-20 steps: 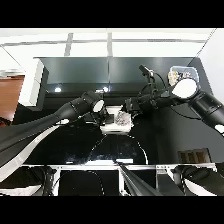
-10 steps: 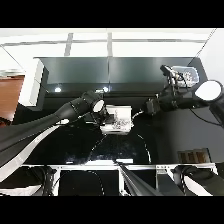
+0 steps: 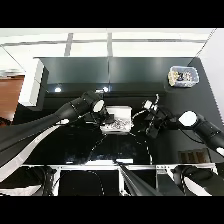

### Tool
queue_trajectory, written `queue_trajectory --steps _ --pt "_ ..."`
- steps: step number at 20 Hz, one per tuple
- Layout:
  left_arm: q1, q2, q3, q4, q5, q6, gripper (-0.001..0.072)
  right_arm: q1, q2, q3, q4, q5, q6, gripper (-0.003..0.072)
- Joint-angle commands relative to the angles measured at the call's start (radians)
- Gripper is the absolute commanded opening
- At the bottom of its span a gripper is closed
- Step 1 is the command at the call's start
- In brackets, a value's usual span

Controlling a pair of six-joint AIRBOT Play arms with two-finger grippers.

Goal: Fold the box and place the chain.

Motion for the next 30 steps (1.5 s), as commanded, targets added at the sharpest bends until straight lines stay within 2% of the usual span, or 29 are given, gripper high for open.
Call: queue_trajectory --steps 1,5,12,16,17,18,19,20,21,23,26,28,30 --pt "0.000 0.000 0.000 -0.001 -0.004 0.000 0.0028 0.023 -0.063 -0.022 0.198 -0.025 -0.477 0.0663" --pt "0.000 0.000 0.000 0.000 -0.001 0.000 0.0028 0.023 -0.150 0.014 0.328 -0.009 -0.644 0.0662" --pt "0.000 0.000 0.000 -0.001 -0.001 0.000 0.0028 0.023 -0.266 0.099 0.327 -0.011 -0.686 0.0662" --pt "0.000 0.000 0.000 -0.001 -0.001 0.000 0.0028 0.024 -0.292 0.104 0.280 -0.011 -0.654 0.0661" --pt "0.000 0.000 0.000 -0.001 -0.002 0.000 0.0028 0.023 -0.293 0.105 0.276 -0.009 -0.635 0.0551" --pt "0.000 0.000 0.000 0.000 -0.002 0.000 0.0028 0.021 -0.293 0.106 0.270 -0.009 -0.605 0.0379" --pt "0.000 0.000 0.000 -0.001 -0.002 0.000 0.0028 0.021 -0.293 0.108 0.255 -0.005 -0.592 0.0240" --pt "0.000 0.000 0.000 -0.002 -0.002 0.000 0.0028 0.021 -0.293 0.111 0.240 -0.001 -0.565 0.0031" --pt "0.000 0.000 0.000 -0.002 -0.002 0.000 0.0028 0.021 -0.290 0.113 0.227 -0.002 -0.549 0.0006" --pt "0.000 0.000 0.000 -0.003 -0.002 0.000 0.0028 0.021 -0.267 0.120 0.161 -0.005 -0.452 0.0007" --pt "0.000 0.000 0.000 -0.003 -0.004 0.000 0.0028 0.021 -0.166 0.139 -0.018 -0.012 -0.099 0.0007" --pt "0.001 0.000 0.000 -0.003 -0.004 0.000 0.0028 0.021 -0.066 0.170 -0.099 0.050 0.092 0.0007" --pt "0.000 0.000 0.000 -0.004 -0.004 0.000 0.0028 0.021 0.036 0.222 -0.110 0.151 0.207 0.0007"
